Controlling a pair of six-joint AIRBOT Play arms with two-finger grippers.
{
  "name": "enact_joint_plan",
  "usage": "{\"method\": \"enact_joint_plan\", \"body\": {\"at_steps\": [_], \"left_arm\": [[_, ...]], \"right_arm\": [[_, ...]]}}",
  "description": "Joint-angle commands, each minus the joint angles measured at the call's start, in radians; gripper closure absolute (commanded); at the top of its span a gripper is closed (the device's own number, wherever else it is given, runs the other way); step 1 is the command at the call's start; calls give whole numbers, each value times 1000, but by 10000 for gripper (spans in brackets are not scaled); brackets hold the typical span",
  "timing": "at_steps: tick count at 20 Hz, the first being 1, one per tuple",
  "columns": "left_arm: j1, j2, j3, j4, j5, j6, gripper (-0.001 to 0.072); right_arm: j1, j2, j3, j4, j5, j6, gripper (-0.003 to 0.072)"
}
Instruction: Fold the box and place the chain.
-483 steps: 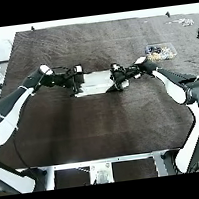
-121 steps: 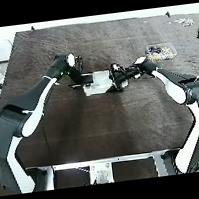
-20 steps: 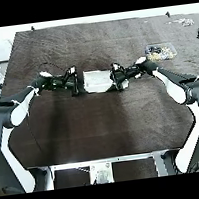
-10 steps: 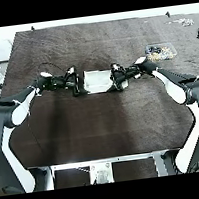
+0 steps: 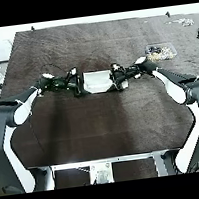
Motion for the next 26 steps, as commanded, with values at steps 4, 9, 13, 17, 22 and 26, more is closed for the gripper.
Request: {"method": "enact_joint_plan", "body": {"at_steps": [4, 9, 13, 17, 22, 26], "left_arm": [[-16, -2, 0, 3, 17, 14, -11], [-16, -2, 0, 4, 21, 14, -11], [-16, -2, 0, 8, 35, 13, 169], [-16, -2, 0, 27, 43, 13, 168], [-16, -2, 0, 26, 43, 13, 167], [-16, -1, 0, 25, 46, 13, 167]], "right_arm": [[0, 0, 0, 0, 1, 1, 105], [0, 0, 0, 0, 1, 1, 104], [0, 0, 0, 0, 1, 1, 104], [0, 0, 0, 0, 1, 1, 104], [0, 0, 0, 0, 1, 1, 104], [0, 0, 0, 0, 1, 1, 104]]}}
